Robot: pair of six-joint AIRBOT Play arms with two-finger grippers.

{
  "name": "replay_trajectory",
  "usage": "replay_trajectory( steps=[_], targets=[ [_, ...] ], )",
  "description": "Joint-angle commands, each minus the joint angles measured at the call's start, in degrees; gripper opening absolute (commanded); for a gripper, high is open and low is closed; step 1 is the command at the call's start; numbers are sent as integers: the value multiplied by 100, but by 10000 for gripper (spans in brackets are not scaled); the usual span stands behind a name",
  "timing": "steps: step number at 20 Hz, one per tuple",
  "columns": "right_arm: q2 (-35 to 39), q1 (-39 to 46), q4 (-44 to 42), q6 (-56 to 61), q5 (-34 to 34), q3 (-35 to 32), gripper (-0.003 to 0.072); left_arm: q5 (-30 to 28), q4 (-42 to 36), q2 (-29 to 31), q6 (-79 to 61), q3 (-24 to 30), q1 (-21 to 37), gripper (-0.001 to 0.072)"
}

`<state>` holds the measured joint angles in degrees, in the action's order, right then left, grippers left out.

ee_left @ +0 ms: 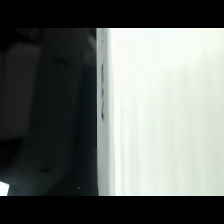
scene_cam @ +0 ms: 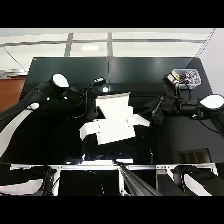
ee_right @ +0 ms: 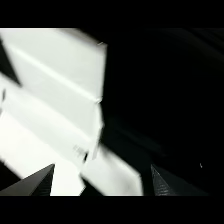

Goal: Fold the box and place the chain.

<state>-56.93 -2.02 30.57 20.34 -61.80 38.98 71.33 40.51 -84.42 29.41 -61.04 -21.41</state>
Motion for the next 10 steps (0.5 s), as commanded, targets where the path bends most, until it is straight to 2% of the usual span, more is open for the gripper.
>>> replay_trajectory(
  steps=[1,2,4,6,10],
  targets=[
    [37,105,748,-348,-654,295,706,-988,-356,249,-1093,363,-328,27],
    [35,101,929,-350,-649,295,706,-1145,-267,238,-1484,426,-468,28],
    [35,-28,1364,-398,-509,256,705,-1731,490,116,-2052,468,-686,29],
    [33,-267,1596,-546,-247,94,706,-2076,525,-22,-2124,468,-728,29],
    [28,-914,1602,-584,192,-271,706,-1858,444,-249,-2120,470,-726,29]
  ],
)
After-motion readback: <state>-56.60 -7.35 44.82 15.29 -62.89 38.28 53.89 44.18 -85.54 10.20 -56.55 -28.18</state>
